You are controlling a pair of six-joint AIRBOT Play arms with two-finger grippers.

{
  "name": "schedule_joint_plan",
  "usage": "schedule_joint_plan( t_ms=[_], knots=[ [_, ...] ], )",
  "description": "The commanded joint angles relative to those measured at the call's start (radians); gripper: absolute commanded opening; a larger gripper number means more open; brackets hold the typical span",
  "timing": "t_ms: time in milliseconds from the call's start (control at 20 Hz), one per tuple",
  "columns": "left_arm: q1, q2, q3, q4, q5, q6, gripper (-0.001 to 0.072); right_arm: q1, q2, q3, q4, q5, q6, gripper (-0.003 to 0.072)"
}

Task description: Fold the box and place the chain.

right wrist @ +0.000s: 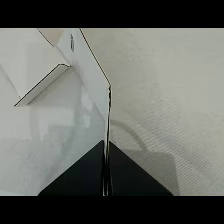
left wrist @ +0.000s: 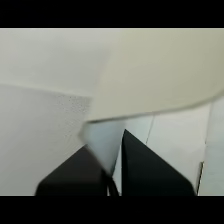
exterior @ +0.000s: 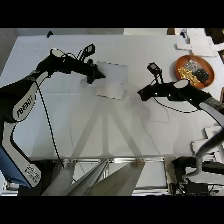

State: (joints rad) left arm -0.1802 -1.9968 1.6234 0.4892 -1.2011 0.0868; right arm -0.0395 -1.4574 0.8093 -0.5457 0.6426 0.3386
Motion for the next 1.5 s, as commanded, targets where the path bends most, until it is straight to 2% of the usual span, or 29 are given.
schedule_joint_plan(
  t_ms=[0, 200, 1450],
  knots=[
    [0.001, -0.002, 0.001, -0.005, -0.005, 0.008, 0.0012, 0.001, 0.001, 0.000, 0.000, 0.003, 0.000, 0.0014],
    [0.005, -0.001, 0.001, -0.006, -0.037, 0.079, 0.0011, 0.001, 0.001, 0.000, 0.000, 0.003, 0.000, 0.0014],
    [0.004, 0.006, 0.001, -0.006, -0.028, 0.078, 0.0011, 0.001, 0.001, 0.000, 0.000, -0.007, 0.000, 0.0028]
  ],
)
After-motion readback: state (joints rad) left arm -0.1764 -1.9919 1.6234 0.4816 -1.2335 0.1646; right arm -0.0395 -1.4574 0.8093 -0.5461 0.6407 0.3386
